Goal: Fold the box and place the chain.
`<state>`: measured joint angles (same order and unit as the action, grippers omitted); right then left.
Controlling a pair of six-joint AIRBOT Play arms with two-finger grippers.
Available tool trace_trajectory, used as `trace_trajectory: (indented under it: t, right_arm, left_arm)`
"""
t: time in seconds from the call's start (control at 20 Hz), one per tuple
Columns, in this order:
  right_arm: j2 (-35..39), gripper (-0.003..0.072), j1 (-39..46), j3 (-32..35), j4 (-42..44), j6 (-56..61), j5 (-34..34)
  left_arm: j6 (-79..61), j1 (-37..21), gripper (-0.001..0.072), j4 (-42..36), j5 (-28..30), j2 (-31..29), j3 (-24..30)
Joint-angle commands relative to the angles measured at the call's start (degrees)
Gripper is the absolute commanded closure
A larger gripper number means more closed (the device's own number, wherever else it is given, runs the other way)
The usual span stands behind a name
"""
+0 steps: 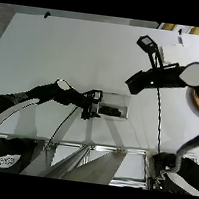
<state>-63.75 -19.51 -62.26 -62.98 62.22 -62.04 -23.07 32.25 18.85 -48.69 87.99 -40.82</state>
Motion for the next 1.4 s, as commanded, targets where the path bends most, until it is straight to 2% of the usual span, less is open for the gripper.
trace_trajectory:
  t: [0.0, 0.15, 0.25, 0.4, 0.55, 0.65, 0.85, 1.0, 1.1, 1.2, 1.35]
  right_arm:
    - [-5.7, 0.0674, 2.8, -2.9, -0.4, -6.9, -5.0]
    - [-10.1, 0.0674, 1.7, -1.9, -0.1, -12.7, -5.6]
    - [-10.4, 0.0674, 1.6, 0.5, 1.4, -15.7, -3.2]
    - [-10.4, 0.0674, 1.6, 4.3, 5.5, -20.0, -3.5]
    - [-7.9, 0.0674, 1.2, 9.0, 13.7, -27.8, -3.1]
    - [-5.2, 0.0673, -0.5, 11.0, 15.7, -31.1, -2.3]
    - [-2.0, 0.0653, -5.9, 13.4, 12.8, -32.7, -1.5]
    - [-1.8, 0.0502, -9.8, 14.8, 8.1, -32.7, -1.1]
    - [-1.8, 0.0451, -11.9, 15.4, 4.2, -32.8, 2.1]
    - [-1.8, 0.0447, -12.6, 15.4, 1.4, -32.8, 4.6]
    - [-1.8, 0.0448, -12.6, 15.4, 1.3, -32.8, 4.9]
  left_arm:
    - [0.0, 0.0, 0.0674, 0.0, 0.0, 0.0, 0.0]
    - [0.0, 0.0, 0.0674, 0.0, 0.0, 0.0, 0.0]
    - [0.0, 0.0, 0.0674, 0.0, 0.0, 0.0, 0.0]
    - [0.0, 0.0, 0.0674, 0.0, 0.0, 0.0, 0.0]
    - [0.0, 0.0, 0.0674, 0.0, 0.0, 0.0, 0.0]
    - [0.0, 0.0, 0.0674, 0.0, 0.0, 0.0, 0.0]
    - [0.0, 0.0, 0.0674, 0.0, 0.0, 0.0, 0.0]
    - [0.0, 0.0, 0.0674, 0.0, 0.0, 0.0, 0.0]
    - [0.0, 0.0, 0.0674, 0.0, 0.0, 0.0, 0.0]
    - [0.0, 0.0, 0.0674, 0.0, 0.0, 0.0, 0.0]
    - [0.0, 0.0, 0.0674, 0.0, 0.0, 0.0, 0.0]
